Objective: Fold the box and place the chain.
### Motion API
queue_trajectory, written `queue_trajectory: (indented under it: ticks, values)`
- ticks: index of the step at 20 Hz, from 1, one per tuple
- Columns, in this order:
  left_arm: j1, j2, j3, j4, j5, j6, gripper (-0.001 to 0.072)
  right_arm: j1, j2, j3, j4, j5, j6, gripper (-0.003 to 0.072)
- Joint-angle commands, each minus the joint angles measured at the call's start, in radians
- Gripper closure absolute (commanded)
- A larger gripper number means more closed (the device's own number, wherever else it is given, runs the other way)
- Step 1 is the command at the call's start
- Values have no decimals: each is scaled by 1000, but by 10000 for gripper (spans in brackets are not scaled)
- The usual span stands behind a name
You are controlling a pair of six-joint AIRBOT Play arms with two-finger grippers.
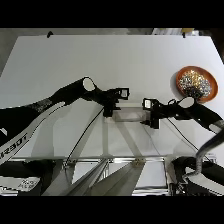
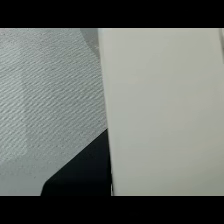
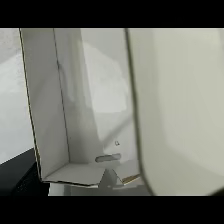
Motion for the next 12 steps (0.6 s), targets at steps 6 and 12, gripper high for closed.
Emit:
queue_trajectory:
  ticks: [6,12]
  values:
    - [0,1,1,0,1,-1,693,-15,-58,1,70,6,-56,151]
    - [0,1,1,0,1,-1,693,-32,-58,1,64,6,-56,297]
